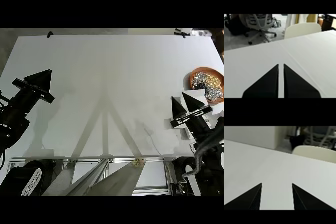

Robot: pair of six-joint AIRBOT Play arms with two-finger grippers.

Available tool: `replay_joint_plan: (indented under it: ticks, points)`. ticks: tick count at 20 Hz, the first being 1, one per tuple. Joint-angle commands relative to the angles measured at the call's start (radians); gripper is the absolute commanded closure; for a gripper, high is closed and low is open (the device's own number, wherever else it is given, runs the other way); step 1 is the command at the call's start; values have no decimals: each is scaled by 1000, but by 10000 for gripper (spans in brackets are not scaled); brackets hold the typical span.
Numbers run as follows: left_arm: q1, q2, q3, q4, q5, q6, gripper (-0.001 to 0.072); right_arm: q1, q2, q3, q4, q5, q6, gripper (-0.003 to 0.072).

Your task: Fold the box and place the chain.

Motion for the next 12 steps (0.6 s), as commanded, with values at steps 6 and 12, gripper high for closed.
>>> replay_joint_plan:
  ticks: [6,12]
  points:
    - [0,0,-1,-1,0,0,639,0,-1,25,-410,79,663,81]
    - [0,0,-1,0,0,0,639,-88,-272,347,-1375,359,1550,75]
